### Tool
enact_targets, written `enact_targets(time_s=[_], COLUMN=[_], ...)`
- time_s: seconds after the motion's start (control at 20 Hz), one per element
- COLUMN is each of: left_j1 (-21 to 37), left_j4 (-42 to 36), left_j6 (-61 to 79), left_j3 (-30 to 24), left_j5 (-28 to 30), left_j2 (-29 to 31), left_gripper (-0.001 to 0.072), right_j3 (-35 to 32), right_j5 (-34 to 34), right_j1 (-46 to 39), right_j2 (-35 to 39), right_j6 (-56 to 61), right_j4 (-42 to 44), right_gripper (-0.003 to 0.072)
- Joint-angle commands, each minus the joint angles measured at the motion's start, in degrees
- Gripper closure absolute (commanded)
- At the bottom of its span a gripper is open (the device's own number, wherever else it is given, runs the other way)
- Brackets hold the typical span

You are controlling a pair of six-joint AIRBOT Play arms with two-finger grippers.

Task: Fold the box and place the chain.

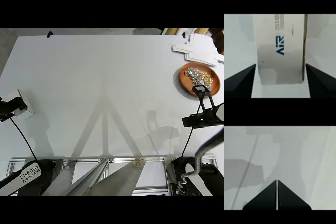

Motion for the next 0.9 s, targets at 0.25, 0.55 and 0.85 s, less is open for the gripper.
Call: enact_targets(time_s=[0.25, 0.55, 0.85], left_j1=[-0.04, -0.04, -0.04], left_j4=[-0.31, -2.38, -2.43], left_j6=[-0.76, -0.76, -0.76], left_j3=[0.04, 0.04, 0.04], left_j5=[0.76, 0.07, -4.83], left_j2=[4.87, 20.96, 27.26], left_gripper=[0.0013, 0.0014, 0.0014], right_j3=[0.04, 0.02, 0.02], right_j5=[0.00, 0.02, 0.02], right_j1=[-0.02, -0.02, -0.02], right_j2=[0.04, 0.04, 0.04], right_j6=[0.02, 0.02, 0.02], right_j4=[0.02, 0.02, 0.02], right_gripper=[0.0665, 0.0665, 0.0665])
